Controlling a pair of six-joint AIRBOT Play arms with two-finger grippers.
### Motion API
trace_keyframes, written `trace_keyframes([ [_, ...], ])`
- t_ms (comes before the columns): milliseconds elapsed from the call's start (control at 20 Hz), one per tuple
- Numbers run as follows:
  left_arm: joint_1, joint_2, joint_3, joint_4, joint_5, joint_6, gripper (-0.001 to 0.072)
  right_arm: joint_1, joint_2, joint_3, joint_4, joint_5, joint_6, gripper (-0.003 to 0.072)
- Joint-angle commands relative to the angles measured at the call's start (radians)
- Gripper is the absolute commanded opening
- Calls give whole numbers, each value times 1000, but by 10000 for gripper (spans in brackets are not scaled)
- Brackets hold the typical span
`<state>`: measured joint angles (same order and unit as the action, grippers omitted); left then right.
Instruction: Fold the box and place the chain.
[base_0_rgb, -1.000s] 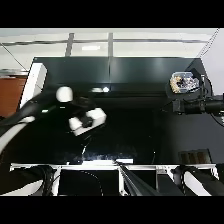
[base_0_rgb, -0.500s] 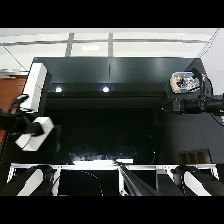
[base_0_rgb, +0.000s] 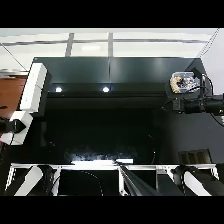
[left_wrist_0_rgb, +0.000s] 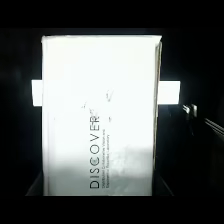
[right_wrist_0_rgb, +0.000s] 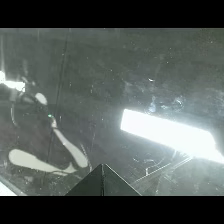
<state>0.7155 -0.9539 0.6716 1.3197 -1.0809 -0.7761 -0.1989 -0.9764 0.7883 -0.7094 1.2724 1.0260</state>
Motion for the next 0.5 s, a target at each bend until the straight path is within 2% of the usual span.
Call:
trace_keyframes([
  [0, -18, -77, 2, -64, 168, 141, 440, 0, 0, 1, 1, -1, 31, 10],
  [200, -24, -157, 2, -86, 241, 144, 447, 0, 0, 1, 1, -1, 48, 10],
  [250, -24, -165, 2, -103, 247, 144, 530, 0, 0, 1, 1, -1, 46, 10],
  [300, -24, -166, 2, -119, 256, 140, 715, 2, 0, 2, 1, -2, 32, 10],
  [450, -24, -133, 58, -124, 211, 92, 717, 3, 0, 47, -4, -17, 26, 10],
])
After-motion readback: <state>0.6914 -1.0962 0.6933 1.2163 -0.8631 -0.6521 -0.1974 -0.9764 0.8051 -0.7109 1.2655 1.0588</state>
